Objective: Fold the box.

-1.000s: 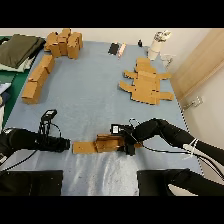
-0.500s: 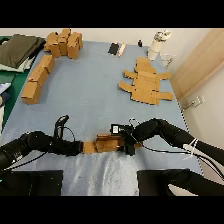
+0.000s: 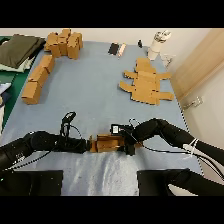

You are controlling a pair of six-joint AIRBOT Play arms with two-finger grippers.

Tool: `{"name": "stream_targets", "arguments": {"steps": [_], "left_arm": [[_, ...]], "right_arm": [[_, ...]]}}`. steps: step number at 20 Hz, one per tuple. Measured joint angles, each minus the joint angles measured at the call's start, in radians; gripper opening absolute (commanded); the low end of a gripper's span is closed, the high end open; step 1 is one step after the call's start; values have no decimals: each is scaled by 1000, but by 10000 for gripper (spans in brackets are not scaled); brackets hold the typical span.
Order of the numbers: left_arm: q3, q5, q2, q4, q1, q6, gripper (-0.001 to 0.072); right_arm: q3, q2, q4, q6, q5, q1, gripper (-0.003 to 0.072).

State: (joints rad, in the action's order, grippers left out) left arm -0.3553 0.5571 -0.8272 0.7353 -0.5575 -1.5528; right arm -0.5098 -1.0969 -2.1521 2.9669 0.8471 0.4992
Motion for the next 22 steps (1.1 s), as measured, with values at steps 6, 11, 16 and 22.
{"name": "stream_targets", "arguments": {"steps": [6, 11, 16, 22], "left_arm": [[-35, 3, 5, -3, -7, 16, 15], [-41, 16, 5, -3, -8, 18, 114], [-43, 37, 5, -3, -8, 19, 286], [-46, 61, 5, 11, 23, 19, 288]], "right_arm": [[0, 0, 0, 0, 0, 0, 503], [0, 0, 0, 0, 0, 0, 503], [0, 0, 0, 0, 0, 0, 503], [0, 0, 0, 0, 0, 0, 503]]}}
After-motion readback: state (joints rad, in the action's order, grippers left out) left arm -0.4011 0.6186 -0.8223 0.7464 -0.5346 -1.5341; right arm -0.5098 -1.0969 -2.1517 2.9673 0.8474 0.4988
